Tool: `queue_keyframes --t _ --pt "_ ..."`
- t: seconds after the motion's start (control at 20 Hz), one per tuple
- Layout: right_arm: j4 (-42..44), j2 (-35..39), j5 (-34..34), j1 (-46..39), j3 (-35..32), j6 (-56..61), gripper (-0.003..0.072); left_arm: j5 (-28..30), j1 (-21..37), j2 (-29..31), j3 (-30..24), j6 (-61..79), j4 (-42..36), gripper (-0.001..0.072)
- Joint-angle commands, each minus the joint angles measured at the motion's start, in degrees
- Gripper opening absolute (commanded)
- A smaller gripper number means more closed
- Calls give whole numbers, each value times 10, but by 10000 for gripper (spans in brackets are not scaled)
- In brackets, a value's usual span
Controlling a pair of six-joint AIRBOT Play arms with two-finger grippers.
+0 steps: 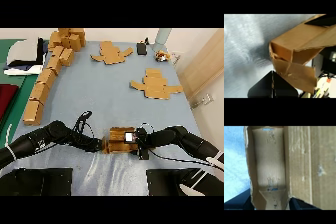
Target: Fold the box.
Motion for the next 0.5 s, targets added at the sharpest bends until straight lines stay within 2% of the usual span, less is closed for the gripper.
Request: queue_keyframes --t 0.0,0.05,0.1,0.15,0.45 --pt "0 0 0 0 0 0 511 17 0 0 1 54 -52 18" --pt "0 0 0 0 0 0 511 18 0 0 1 59 -51 92" --pt "0 0 0 0 0 0 511 18 0 0 1 62 -51 359" --pt "0 0 0 0 0 0 511 19 0 0 1 62 -51 402" --pt "0 0 0 0 1 0 511 32 0 0 5 62 -48 401"
